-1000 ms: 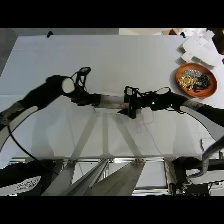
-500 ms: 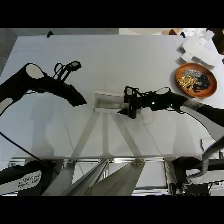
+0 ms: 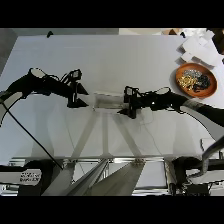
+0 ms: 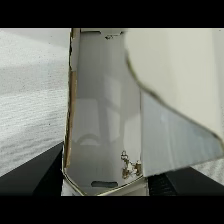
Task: Fold the box and place the chain.
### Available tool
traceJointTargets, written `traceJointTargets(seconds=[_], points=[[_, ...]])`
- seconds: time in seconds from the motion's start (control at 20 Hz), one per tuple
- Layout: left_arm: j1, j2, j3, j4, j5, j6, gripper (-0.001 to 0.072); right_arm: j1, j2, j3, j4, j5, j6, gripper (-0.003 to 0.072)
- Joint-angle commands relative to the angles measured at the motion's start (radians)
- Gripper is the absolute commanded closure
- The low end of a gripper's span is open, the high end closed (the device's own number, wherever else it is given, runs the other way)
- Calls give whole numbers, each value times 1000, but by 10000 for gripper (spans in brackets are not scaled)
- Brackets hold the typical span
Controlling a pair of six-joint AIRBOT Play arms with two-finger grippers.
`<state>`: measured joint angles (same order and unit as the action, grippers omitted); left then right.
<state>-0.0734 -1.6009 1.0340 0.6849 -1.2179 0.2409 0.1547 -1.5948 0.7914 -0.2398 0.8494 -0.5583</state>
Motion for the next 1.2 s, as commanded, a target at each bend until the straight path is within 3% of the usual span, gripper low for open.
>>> traceJointTargets(seconds=[0.0,0.25,0.65,1.15], points=[[-3,-54,70,-18,-68,137,15,0,0,0,0,0,0,248],[-51,-87,95,21,-118,143,15,0,0,0,0,0,0,248],[-85,-105,95,22,-117,166,15,0,0,0,0,0,0,248],[-109,-115,90,-3,-48,146,15,0,0,0,0,0,0,248]])
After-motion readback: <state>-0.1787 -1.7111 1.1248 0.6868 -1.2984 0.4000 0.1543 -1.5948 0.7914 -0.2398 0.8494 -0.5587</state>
